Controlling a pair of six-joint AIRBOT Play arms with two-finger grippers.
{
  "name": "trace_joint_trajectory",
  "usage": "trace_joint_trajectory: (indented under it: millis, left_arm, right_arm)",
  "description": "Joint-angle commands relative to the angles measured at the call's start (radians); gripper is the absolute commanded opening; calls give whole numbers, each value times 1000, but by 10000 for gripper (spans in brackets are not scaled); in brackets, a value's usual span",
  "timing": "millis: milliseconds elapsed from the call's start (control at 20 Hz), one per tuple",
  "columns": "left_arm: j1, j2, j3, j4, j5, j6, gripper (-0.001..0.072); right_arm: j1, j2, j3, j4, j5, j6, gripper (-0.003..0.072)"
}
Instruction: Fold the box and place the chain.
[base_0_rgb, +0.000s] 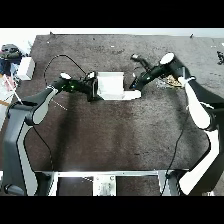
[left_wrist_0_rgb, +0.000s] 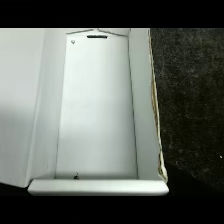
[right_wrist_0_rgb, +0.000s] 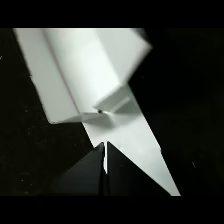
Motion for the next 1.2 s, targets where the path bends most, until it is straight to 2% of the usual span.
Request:
trace_joint_trajectory:
  millis: [0, 150, 350, 650, 1000, 1050, 1100, 1150]
  left_arm:
    - [0, 0, 1, 0, 0, 1, 408]
    - [0, 0, 1, 0, 0, 1, 408]
    - [0, 0, 1, 0, 0, 1, 408]
    - [0, 0, 1, 0, 0, 1, 408]
    - [0, 0, 1, 0, 0, 1, 408]
    - [0, 0, 1, 0, 0, 1, 408]
    - [0, 0, 1, 0, 0, 1, 408]
    - [0, 0, 1, 0, 0, 1, 408]
  right_arm:
    - [-95, 51, 1, 4, 78, 303, 27]
    - [-201, 50, -27, 77, 97, 406, 26]
    - [-268, 48, -141, 118, 0, 431, 26]
    - [-250, 38, -301, 155, -154, 417, 28]
    - [-145, -35, -312, 304, -127, 310, 30]
    - [-135, -34, -309, 346, -103, 293, 70]
    - [-132, -34, -301, 377, -88, 294, 175]
    - [-131, -34, -293, 406, -69, 294, 176]
